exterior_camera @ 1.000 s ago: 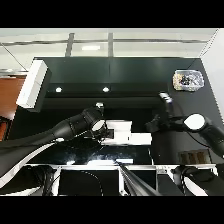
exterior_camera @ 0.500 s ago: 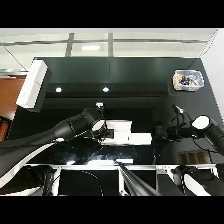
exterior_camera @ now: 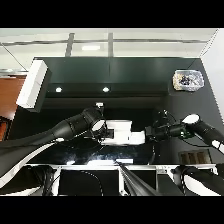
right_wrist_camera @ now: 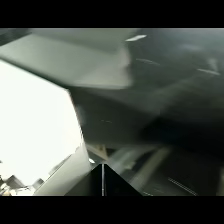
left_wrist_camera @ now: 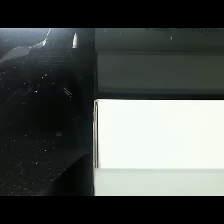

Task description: Fold the box and place the chain.

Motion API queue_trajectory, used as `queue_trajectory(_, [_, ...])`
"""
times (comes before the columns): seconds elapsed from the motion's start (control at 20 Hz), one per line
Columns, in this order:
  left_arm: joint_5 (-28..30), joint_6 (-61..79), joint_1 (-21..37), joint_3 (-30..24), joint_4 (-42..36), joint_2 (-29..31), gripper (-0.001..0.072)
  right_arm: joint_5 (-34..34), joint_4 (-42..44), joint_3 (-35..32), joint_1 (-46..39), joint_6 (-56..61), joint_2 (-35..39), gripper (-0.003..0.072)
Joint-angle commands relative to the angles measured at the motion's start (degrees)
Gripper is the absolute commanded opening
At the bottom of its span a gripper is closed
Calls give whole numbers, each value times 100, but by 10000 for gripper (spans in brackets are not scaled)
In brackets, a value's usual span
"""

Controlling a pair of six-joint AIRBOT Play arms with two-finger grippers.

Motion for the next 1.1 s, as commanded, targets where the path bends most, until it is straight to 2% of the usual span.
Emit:
queue_trajectory(0.0, [2,7,2,4,0,-4,30,501,660,251,83,-678,-76,67])
queue_trajectory(0.1, [9,7,2,4,0,-4,30,758,632,450,83,-675,-76,578])
queue_trajectory(0.15, [7,7,2,4,0,-4,30,822,629,496,94,-675,-76,622])
queue_trajectory(0.3, [7,4,2,4,-2,-4,30,597,584,503,382,-588,-76,622])
queue_trajectory(0.7, [13,7,4,4,2,-4,30,-1172,566,557,1650,498,-76,622])
queue_trajectory(0.8, [11,7,4,4,2,-4,30,-1384,48,780,1950,1108,-76,622])
queue_trajectory(1.05, [13,7,4,4,4,-4,30,-1478,-2277,1499,2540,3429,-79,621])
